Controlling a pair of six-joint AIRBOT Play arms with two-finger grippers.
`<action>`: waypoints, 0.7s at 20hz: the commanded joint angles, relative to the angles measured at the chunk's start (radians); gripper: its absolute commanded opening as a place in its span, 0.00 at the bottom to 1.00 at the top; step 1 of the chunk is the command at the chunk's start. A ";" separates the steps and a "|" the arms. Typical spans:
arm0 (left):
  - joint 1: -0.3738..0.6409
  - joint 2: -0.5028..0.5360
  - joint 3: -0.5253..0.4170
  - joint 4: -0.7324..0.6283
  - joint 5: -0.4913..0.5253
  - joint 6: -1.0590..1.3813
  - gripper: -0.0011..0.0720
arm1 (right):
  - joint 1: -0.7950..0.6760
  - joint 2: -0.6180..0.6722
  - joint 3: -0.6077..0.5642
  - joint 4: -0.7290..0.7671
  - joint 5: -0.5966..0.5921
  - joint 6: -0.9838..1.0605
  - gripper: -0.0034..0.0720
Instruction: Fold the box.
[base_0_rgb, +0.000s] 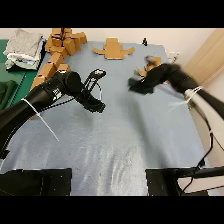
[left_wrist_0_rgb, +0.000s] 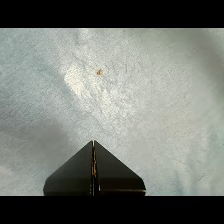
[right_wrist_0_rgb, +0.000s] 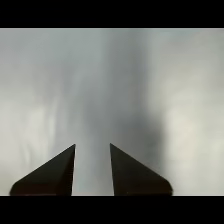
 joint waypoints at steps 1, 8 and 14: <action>0.000 0.000 0.000 0.000 0.000 0.000 0.03 | -0.320 -0.103 0.194 -0.010 -0.014 -0.082 0.52; 0.000 0.000 0.000 0.000 0.000 0.000 0.03 | -0.696 -0.479 0.534 0.180 0.205 -0.338 0.52; 0.000 0.000 0.000 0.000 0.000 0.000 0.03 | -0.653 -0.664 0.689 0.206 0.192 -0.487 0.52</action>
